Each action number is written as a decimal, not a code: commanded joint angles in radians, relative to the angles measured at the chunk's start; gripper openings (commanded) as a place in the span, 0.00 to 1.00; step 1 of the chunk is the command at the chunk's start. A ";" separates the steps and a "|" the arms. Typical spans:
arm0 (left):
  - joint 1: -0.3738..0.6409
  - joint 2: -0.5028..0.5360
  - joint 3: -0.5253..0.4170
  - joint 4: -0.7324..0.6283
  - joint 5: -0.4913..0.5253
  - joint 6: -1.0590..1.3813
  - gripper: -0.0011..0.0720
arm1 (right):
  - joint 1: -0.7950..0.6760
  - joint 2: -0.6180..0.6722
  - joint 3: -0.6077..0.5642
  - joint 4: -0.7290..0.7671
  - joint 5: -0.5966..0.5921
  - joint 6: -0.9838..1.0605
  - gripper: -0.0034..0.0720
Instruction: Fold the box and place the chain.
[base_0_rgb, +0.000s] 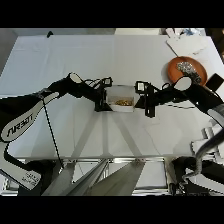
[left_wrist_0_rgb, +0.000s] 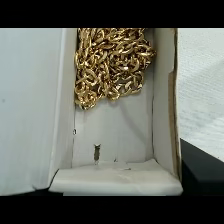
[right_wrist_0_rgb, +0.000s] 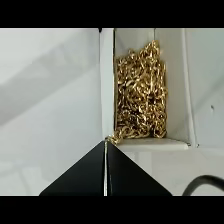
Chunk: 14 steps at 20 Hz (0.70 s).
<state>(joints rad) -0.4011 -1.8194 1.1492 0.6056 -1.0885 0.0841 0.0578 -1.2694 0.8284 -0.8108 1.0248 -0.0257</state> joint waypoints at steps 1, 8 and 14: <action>0.000 0.001 0.000 0.001 0.000 0.001 0.30 | 0.000 0.012 0.000 0.061 -0.014 0.003 0.07; 0.000 0.001 0.000 0.001 0.000 0.001 0.30 | 0.000 0.012 0.000 0.049 -0.095 0.077 0.06; 0.000 0.001 0.000 0.001 0.000 0.001 0.30 | 0.000 0.012 0.000 -0.077 0.016 0.078 0.06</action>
